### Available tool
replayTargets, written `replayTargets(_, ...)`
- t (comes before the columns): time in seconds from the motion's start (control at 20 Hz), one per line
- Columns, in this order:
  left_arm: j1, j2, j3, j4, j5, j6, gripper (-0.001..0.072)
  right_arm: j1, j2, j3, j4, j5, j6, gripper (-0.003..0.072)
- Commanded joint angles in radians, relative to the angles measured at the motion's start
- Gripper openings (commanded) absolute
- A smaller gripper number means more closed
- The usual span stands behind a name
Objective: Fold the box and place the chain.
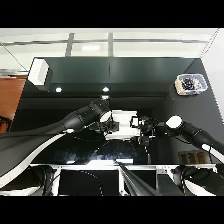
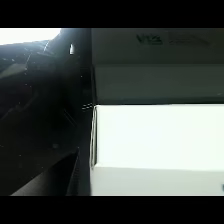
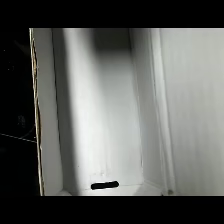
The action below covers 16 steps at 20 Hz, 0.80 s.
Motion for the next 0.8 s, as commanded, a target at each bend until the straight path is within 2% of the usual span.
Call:
replayTargets(0.0, -0.010, -0.033, 0.018, -0.009, -0.015, -0.040, 0.0284, 0.001, 0.000, 0.000, 0.000, 0.000, 0.000, 0.0191)
replayTargets(0.3, -0.002, -0.048, 0.065, 0.026, -0.049, -0.040, 0.0265, 0.001, 0.000, 0.000, 0.000, 0.000, 0.000, 0.0192)
replayTargets(0.4, 0.000, -0.048, 0.066, 0.025, -0.048, -0.040, 0.0214, 0.001, 0.000, 0.000, 0.000, 0.000, 0.000, 0.0192)
replayTargets(0.75, -0.001, -0.049, 0.066, 0.022, -0.053, -0.032, 0.0215, 0.001, 0.000, 0.000, 0.000, 0.000, 0.000, 0.0192)
